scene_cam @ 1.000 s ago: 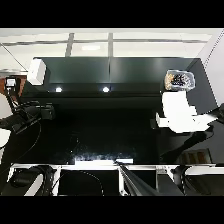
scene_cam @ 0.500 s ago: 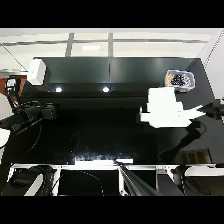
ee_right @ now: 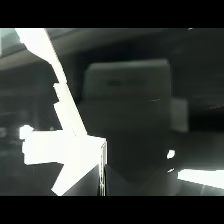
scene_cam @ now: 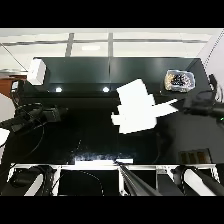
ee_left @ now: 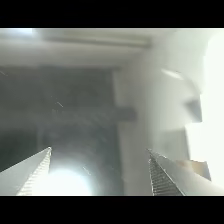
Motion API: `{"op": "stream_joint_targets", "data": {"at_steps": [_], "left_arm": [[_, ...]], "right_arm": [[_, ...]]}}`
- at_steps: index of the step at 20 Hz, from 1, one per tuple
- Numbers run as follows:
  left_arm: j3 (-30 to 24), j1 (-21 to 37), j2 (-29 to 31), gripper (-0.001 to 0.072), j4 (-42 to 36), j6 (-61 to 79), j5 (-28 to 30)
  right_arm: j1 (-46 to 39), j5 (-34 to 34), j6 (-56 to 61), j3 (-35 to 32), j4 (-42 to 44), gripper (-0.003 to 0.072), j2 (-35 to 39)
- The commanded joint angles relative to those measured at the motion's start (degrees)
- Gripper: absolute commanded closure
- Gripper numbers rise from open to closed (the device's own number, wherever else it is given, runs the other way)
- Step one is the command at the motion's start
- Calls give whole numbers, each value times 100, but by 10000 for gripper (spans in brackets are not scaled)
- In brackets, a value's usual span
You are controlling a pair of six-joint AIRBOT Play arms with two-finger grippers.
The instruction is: Fold the box and place the chain.
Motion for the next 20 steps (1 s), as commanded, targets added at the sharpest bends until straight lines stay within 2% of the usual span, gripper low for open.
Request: {"op": "stream_joint_targets", "data": {"at_steps": [1, 3, 6, 7, 12, 14, 17, 20], "left_arm": [[-15, -2, -229, 1, -643, 31, -435], [-15, -2, -730, 1, -1281, 529, -544], [11, 15, -1810, 1, -2765, 2090, -557], [79, 9, -2232, 1, -3005, 2426, -592], [828, -39, -4092, 1, -3200, 3351, -997], [1231, -39, -4690, 2, -3215, 3543, -1460], [1652, -66, -5386, 1, -3370, 3976, -2249], [1792, -105, -5939, 1, -3982, 4509, -2774]], "right_arm": [[1355, -1926, 776, -1532, 177, 643, 1954], [2033, -2337, 1095, -1912, 175, 643, 2295], [2850, -2479, 1108, -1985, 173, 643, 2273], [3064, -2575, 1145, -1985, 173, 643, 2273], [3563, -2680, 1211, -1985, 173, 643, 2273], [3560, -2697, 1226, -1985, 173, 643, 2273], [3560, -2736, 1226, -1985, 170, 643, 2273], [3560, -2763, 1226, -1985, 170, 643, 2273]]}}
